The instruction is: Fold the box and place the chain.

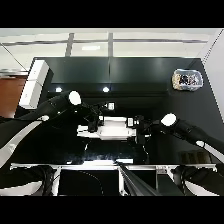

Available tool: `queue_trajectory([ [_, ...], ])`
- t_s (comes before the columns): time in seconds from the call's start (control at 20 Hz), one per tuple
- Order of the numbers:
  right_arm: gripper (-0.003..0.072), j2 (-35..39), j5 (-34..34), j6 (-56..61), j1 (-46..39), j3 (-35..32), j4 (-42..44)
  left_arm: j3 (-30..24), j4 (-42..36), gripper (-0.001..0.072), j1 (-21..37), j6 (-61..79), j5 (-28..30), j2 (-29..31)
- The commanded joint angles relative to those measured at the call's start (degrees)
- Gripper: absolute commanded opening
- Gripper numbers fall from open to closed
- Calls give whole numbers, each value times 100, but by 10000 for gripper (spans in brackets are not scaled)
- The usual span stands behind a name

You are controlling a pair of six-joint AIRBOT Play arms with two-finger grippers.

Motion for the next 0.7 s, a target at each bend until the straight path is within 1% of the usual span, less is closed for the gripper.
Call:
queue_trajectory([
  [0.0,508,-2,-33,-9,2,-4,-9,7,-20,33,0,-2,-11,0],
  [0.05,482,-2,-33,-7,2,-4,-9,7,-17,34,4,-2,-11,0],
  [0.1,482,-2,-33,-9,2,-4,-9,7,-15,57,9,-4,-11,2],
  [0.15,482,-2,-33,-7,2,-4,-11,9,-15,230,11,-9,-46,9],
  [0.2,483,-2,-35,-7,2,-4,-11,9,-13,424,11,-37,-63,31],
  [0.25,483,-2,-33,-7,2,-4,-13,9,20,474,11,-251,-59,72],
  [0.35,482,-2,-33,-7,2,-4,-13,9,334,515,11,-671,-87,256],
  [0.45,483,-2,-33,-7,2,-4,-13,9,914,516,13,-1137,-273,555],
  [0.55,479,-2,-33,-9,2,-4,-15,7,1506,516,15,-1598,-638,916],
  [0.65,479,-2,-28,-9,2,-4,-15,7,1794,515,63,-2081,-1049,1274],
])
